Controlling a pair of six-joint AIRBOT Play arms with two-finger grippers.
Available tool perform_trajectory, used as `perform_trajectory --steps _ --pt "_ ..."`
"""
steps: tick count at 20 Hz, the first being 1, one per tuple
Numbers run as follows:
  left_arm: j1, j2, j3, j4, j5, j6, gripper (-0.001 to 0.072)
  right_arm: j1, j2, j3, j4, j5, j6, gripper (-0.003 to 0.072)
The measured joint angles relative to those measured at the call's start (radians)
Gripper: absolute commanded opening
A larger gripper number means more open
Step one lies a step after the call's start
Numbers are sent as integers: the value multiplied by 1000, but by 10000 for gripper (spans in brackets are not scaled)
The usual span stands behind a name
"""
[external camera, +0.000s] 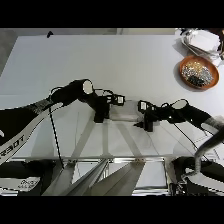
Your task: Fold the box and place the chain.
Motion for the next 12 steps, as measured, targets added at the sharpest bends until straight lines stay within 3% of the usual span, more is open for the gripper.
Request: perform_trajectory --steps 3,8,10,12 --pt "0 0 0 -45 1 32 82 0 0 0 0 0 0 297" --pt "-13 0 0 -77 31 51 64 0 0 0 0 0 0 297" --pt "-30 0 0 -84 41 52 118 -1 0 0 0 1 1 297" --pt "-46 0 0 -82 53 52 246 -1 0 0 0 2 2 297"
